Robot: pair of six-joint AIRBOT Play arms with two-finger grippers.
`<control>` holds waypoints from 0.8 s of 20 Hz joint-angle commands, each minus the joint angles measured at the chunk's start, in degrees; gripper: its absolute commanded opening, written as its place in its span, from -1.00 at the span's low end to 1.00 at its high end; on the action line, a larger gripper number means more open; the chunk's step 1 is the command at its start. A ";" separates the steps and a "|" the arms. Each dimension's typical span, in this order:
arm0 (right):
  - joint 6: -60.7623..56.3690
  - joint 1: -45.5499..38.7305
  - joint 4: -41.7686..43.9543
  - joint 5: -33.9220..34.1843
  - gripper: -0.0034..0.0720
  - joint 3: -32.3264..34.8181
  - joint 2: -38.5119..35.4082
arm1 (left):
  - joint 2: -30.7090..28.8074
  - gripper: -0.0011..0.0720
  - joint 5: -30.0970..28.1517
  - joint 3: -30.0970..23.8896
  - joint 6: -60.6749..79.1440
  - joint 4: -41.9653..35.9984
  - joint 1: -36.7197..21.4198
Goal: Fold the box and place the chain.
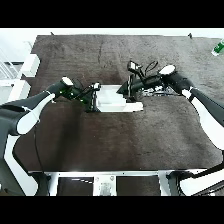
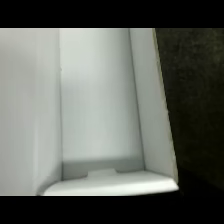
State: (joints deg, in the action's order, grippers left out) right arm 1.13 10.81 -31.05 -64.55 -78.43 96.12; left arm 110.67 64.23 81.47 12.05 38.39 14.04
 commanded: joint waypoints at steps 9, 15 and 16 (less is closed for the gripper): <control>-8.24 1.01 8.35 16.15 -0.85 1.51 3.15 | 0.04 0.31 -0.17 0.02 -0.02 -0.02 0.02; -8.90 1.01 8.33 16.20 -0.86 1.51 6.29 | 0.04 0.31 -0.17 0.02 -0.02 -0.02 0.02; -8.92 1.01 8.00 16.20 -0.86 1.53 6.56 | 0.04 0.31 -0.17 0.02 -0.02 -0.02 0.02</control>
